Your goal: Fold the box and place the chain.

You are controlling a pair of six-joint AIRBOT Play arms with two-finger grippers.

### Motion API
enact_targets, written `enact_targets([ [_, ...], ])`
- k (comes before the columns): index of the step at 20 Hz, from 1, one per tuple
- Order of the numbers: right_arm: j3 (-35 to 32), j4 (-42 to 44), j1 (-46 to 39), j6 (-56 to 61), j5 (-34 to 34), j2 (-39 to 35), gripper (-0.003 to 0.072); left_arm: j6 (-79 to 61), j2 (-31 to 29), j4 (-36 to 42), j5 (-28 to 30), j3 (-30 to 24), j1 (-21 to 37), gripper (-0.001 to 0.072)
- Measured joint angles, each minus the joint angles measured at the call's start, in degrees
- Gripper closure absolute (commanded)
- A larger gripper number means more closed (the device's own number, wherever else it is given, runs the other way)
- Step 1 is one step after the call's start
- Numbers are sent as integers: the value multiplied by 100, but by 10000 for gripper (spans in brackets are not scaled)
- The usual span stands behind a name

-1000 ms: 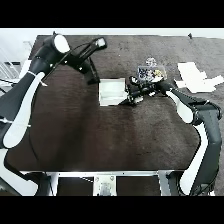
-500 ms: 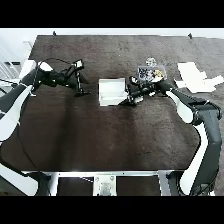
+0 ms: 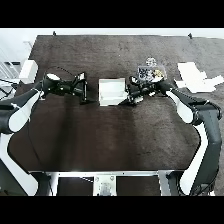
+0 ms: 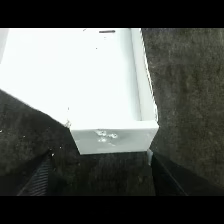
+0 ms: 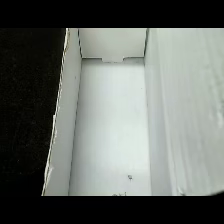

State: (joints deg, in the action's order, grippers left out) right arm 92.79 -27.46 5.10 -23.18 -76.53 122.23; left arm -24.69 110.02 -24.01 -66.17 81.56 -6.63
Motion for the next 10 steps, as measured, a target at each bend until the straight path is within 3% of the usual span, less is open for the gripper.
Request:
enact_targets([
  [10,0,0,2,0,0,0,116,-389,260,199,-4,15,-155,0],
])
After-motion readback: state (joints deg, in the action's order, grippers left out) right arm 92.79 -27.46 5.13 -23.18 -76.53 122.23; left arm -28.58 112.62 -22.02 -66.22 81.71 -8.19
